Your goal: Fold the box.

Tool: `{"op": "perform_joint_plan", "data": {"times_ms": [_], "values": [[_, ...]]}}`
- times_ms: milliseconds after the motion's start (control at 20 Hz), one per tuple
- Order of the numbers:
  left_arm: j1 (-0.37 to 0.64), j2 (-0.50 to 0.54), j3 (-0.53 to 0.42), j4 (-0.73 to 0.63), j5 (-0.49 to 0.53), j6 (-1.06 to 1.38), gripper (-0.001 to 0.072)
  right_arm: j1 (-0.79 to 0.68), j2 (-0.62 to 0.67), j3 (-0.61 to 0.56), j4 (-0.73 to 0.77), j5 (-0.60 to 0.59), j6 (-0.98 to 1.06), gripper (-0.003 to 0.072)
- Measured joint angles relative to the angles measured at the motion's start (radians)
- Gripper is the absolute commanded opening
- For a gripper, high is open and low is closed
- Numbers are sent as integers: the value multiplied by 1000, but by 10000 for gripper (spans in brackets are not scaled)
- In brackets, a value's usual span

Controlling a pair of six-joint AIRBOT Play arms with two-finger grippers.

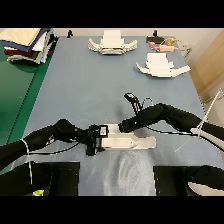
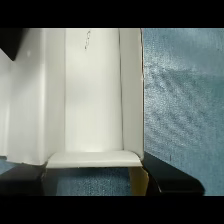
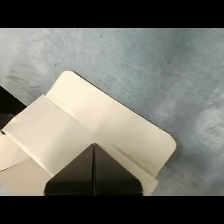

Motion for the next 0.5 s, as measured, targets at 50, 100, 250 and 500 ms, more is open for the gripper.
{"op": "perform_joint_plan", "data": {"times_ms": [50,100,250,500], "values": [[0,0,0,0,0,1,195,0,-7,0,-9,3,-6,2],[0,0,0,1,0,2,195,-2,-12,0,-11,0,-10,2],[0,0,0,1,0,1,196,-2,-19,1,-12,-2,-18,2],[0,0,0,2,0,2,195,-2,-14,10,-21,-16,-22,2]]}}
